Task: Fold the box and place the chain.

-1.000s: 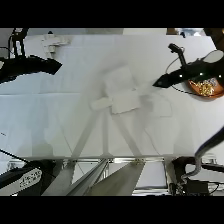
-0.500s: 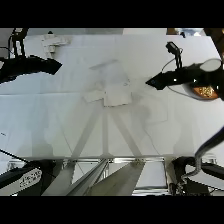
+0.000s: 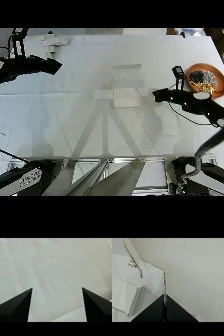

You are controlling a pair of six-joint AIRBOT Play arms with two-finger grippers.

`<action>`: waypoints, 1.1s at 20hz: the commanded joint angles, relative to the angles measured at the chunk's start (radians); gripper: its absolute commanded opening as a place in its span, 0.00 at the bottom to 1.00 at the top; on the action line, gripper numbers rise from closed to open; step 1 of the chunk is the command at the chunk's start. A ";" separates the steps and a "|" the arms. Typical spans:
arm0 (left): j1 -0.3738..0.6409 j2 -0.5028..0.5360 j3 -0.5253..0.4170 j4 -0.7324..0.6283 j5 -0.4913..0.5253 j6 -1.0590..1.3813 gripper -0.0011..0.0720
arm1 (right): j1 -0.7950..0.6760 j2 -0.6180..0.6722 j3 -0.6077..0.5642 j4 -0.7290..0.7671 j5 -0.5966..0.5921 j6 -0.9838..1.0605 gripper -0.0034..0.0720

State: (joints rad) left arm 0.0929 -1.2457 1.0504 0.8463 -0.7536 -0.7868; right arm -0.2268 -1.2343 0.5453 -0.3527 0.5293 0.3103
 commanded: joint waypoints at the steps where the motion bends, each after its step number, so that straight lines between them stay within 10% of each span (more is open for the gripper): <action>1: 0.000 0.001 0.001 0.000 0.000 0.000 0.97 | -0.013 0.002 -0.074 0.171 -0.038 -0.138 0.05; 22: 0.000 0.001 0.001 -0.001 0.000 0.000 0.97 | -0.013 0.002 -0.074 0.098 0.002 -0.136 0.06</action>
State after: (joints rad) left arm 0.0929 -1.2457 1.0504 0.8459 -0.7536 -0.7868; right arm -0.2401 -1.2324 0.4721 -0.2539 0.5308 0.1741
